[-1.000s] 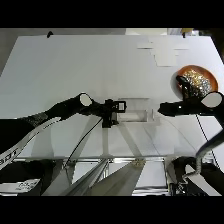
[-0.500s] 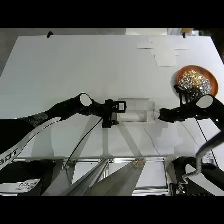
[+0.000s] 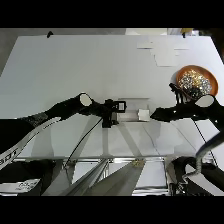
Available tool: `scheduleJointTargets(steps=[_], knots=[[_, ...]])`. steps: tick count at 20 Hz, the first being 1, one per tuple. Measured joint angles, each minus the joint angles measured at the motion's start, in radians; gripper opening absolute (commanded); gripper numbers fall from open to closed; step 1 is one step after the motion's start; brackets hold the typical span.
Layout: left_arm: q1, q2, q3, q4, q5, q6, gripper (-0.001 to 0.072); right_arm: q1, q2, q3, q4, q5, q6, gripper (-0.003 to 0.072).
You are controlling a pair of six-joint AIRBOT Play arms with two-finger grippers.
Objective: Fold the box and place the chain.
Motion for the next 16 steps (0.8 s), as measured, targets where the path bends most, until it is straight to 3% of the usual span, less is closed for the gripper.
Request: scheduleJointTargets(steps=[6,13,16], knots=[[0.0,0.0,0.0,0.0,0.0,0.0,0.0062,0.043,0.013,0.0,0.056,-0.002,-0.045,0.0304],[0.0,0.0,0.0,0.0,0.0,0.0,0.0062,0.094,0.014,0.0,0.058,-0.062,-0.045,0.0305],[0.0,0.0,0.0,0.0,0.0,0.0,0.0062,0.162,0.014,0.018,-0.014,-0.105,0.033,0.0305]])
